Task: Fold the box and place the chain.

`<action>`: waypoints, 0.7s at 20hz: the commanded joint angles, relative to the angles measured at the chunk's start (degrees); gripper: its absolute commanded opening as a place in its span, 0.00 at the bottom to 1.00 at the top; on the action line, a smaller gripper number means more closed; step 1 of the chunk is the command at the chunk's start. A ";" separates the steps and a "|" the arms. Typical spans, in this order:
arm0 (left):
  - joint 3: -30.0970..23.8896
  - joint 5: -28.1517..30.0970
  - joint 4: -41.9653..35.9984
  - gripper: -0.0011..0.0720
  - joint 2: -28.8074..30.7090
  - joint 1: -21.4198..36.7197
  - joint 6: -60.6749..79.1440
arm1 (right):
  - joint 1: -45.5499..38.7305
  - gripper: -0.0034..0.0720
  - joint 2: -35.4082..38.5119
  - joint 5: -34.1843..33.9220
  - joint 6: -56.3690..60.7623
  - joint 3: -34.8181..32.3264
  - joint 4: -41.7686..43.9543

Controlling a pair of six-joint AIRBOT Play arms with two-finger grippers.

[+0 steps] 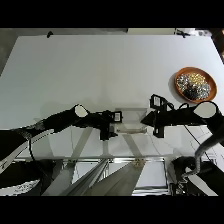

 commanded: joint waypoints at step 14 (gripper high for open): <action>-0.04 -0.74 -0.02 0.22 -0.04 -0.02 -0.04 | 4.52 0.05 -13.25 -16.63 22.67 -0.02 -3.43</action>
